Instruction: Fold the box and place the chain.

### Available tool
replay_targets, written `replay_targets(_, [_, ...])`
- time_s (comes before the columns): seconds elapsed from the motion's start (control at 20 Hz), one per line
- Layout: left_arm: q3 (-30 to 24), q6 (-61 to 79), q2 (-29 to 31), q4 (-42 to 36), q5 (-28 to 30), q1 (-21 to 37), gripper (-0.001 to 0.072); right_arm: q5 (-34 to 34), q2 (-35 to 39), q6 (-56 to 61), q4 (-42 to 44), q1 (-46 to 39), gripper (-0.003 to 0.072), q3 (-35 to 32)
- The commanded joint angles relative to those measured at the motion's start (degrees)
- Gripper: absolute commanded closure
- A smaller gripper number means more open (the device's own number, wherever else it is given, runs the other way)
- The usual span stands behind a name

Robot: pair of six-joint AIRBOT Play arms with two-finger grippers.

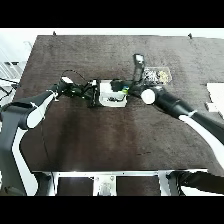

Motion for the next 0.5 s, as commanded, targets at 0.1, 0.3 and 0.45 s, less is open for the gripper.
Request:
replay_targets(0.1, [0.0, 0.0, 0.0, 0.0, 0.0, 0.0, 0.0433, 3.8, 2.0, -0.8, -4.0, -17.1, 0.0141, -4.7])
replay_targets(0.3, [0.0, 0.0, 0.0, 0.0, 0.0, 0.0, 0.0433, 2.4, -9.4, -9.5, 7.2, -24.4, 0.0141, -1.2])
replay_targets(0.45, [0.0, 0.0, 0.0, 0.0, 0.0, 0.0, 0.0433, 3.6, -18.2, -16.3, 12.8, -24.9, 0.0140, 6.2])
